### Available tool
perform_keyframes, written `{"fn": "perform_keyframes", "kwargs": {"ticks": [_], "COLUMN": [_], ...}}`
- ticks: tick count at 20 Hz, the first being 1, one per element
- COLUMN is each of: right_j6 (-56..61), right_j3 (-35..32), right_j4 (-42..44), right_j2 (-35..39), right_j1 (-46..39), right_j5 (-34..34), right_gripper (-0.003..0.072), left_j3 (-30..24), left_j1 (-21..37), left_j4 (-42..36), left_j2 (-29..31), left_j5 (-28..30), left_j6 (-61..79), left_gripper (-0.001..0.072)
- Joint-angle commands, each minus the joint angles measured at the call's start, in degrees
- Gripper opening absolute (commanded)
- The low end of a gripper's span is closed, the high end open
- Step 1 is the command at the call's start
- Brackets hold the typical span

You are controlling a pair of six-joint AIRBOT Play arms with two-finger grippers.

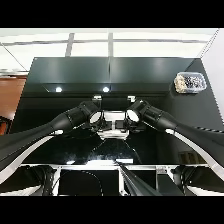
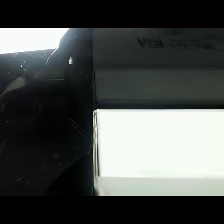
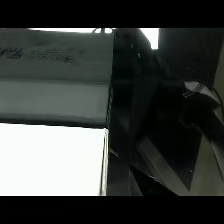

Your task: Fold the box and place the chain.

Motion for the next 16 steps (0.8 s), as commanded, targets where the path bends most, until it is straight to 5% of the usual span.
{"fn": "perform_keyframes", "kwargs": {"ticks": [1,6,11,13,16], "right_j6": [-3.04,-10.12,-10.08,-10.01,-0.85], "right_j3": [0.07,0.07,-1.4,-3.39,-5.16], "right_j4": [-0.33,-3.56,-46.14,-51.6,-41.99], "right_j2": [2.97,17.77,29.97,29.11,23.91], "right_j1": [-1.22,-3.67,-12.55,-24.09,-44.15], "right_j5": [2.38,4.59,13.27,5.14,-10.88], "right_gripper": [0.0394,0.0394,0.0394,0.0393,0.0393], "left_j3": [0.04,0.04,0.04,0.04,0.04], "left_j1": [0.04,0.04,0.04,0.04,0.04], "left_j4": [-0.02,0.0,0.0,0.0,0.0], "left_j2": [0.0,0.0,0.0,0.0,0.0], "left_j5": [-0.15,-0.09,-0.09,0.02,0.0], "left_j6": [-0.04,-0.04,-0.04,-0.04,-0.04], "left_gripper": [0.0027,0.0027,0.0027,0.0027,0.0027]}}
